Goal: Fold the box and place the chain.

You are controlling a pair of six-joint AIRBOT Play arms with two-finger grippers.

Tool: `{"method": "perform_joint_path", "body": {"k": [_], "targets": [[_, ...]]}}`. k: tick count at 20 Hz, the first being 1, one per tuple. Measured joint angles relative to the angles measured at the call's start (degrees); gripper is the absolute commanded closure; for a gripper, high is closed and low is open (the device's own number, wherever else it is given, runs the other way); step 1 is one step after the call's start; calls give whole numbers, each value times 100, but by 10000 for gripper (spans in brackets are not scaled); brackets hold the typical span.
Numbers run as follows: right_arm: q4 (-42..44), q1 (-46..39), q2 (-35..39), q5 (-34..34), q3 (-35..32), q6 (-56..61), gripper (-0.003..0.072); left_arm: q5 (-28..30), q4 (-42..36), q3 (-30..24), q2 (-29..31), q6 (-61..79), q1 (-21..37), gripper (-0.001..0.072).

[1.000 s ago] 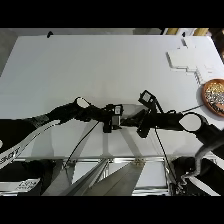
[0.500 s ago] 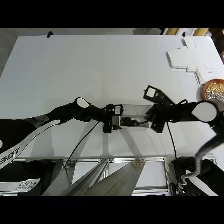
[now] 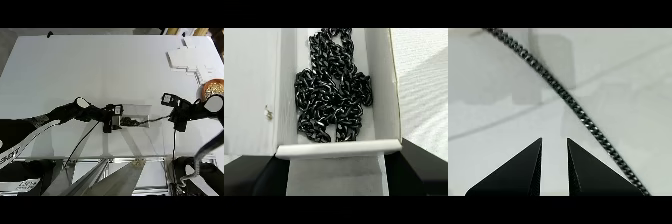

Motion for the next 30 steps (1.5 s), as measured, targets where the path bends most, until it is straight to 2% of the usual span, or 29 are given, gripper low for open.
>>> {"method": "perform_joint_path", "body": {"k": [9, 15, 22, 23, 24, 25, 30], "targets": [[116, -31, -861, -715, -155, -1381, 532, 0, 0, 0, 0, 0, 0, 435], [566, 170, -1014, -1008, -157, -2138, 533, 0, 0, -2, 0, 0, 0, 435], [741, 210, -1182, -1102, -212, -2448, 536, 0, 0, -2, 0, 0, 0, 435], [745, 210, -1217, -1102, -214, -2468, 551, 0, 0, 0, 0, 0, 0, 435], [748, 210, -1244, -1104, -214, -2481, 622, 0, 0, 0, 0, 0, 0, 435], [750, 210, -1261, -1104, -216, -2494, 655, 0, 0, 0, 0, 0, 0, 435], [658, 216, -1200, -905, -227, -2527, 675, 0, 0, 0, 0, 0, 0, 435]]}}
